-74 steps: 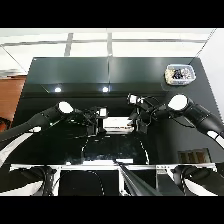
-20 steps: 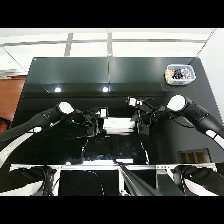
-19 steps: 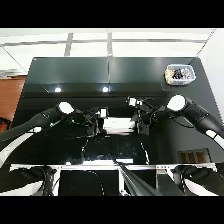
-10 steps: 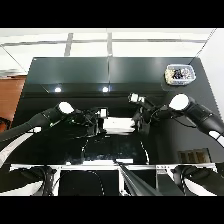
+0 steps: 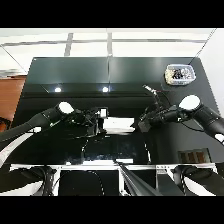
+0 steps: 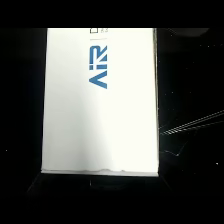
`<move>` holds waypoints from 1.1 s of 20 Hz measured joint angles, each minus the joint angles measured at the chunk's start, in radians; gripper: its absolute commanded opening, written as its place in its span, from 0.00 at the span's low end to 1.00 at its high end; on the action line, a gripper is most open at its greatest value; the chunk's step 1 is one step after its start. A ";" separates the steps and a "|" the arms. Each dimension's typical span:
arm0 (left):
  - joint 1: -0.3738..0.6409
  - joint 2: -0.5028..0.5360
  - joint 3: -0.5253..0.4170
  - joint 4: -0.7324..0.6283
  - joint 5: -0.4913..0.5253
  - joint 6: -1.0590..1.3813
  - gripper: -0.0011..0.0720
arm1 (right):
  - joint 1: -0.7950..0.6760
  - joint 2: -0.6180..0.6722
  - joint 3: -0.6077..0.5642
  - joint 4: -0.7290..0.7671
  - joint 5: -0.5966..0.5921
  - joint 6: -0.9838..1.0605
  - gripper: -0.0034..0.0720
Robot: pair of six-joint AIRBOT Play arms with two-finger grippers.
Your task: Fold the box and place the chain.
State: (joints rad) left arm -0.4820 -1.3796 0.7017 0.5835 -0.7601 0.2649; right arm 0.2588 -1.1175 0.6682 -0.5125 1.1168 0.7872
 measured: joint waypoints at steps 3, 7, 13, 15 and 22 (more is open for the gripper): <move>0.000 0.000 0.000 0.000 0.000 0.000 0.49 | 0.029 -0.054 -0.029 0.113 -0.062 0.051 0.07; 0.000 0.000 0.000 0.000 0.000 0.000 0.49 | 0.062 -0.123 -0.041 0.172 -0.111 0.085 0.07; 0.000 0.000 0.000 0.000 0.000 0.000 0.49 | 0.074 -0.163 -0.045 0.147 -0.149 0.124 0.07; 0.000 0.000 0.000 0.000 0.000 0.000 0.49 | 0.075 -0.167 -0.045 0.127 -0.156 0.132 0.07; 0.001 0.000 0.000 0.000 0.000 0.000 0.49 | 0.032 -0.119 -0.018 0.042 -0.092 0.108 0.07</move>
